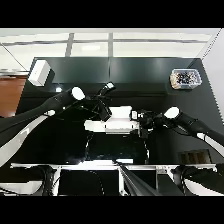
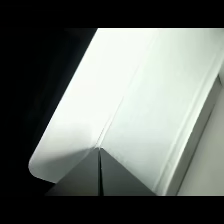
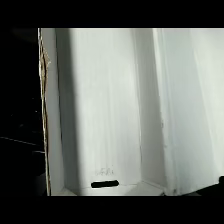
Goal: Fold the box and place the chain.
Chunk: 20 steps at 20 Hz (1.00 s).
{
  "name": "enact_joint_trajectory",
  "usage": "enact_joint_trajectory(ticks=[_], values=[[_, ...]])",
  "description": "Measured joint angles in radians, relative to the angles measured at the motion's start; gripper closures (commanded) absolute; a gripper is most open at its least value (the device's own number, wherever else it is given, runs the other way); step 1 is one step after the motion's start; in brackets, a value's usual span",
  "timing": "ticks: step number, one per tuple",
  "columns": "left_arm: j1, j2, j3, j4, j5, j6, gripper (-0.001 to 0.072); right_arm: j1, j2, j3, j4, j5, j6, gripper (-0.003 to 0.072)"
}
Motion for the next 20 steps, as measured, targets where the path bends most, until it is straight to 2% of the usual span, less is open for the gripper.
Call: enact_joint_trajectory(ticks=[3,5,9,10,11,12,16,20], values=[[0.036,0.003,0.056,0.036,-0.114,-0.026,0.0685,0.0,0.0,0.0,0.0,0.0,-0.003,0.0225],[0.082,0.042,0.072,0.051,-0.167,-0.045,0.0686,0.0,0.0,0.0,0.003,-0.003,-0.001,0.0224],[0.18,0.188,0.02,0.043,-0.233,-0.039,0.0667,0.0,0.0,0.0,0.005,-0.006,0.001,0.0225],[0.196,0.226,-0.014,0.032,-0.249,-0.002,0.0445,0.0,0.0,0.0,0.005,-0.007,0.001,0.0225],[0.203,0.255,-0.052,0.027,-0.272,0.045,0.0032,0.0,0.0,0.0,0.005,-0.007,0.001,0.0225],[0.205,0.281,-0.093,0.026,-0.285,0.106,-0.0002,0.0,0.0,0.0,0.005,-0.007,0.001,0.0225],[0.164,0.317,-0.227,0.089,-0.248,0.318,-0.0002,0.0,0.0,0.0,0.005,-0.008,0.001,0.0225],[0.08,0.315,-0.29,0.141,-0.076,0.417,0.0006,0.0,0.0,0.0,0.005,-0.008,0.001,0.0224]])
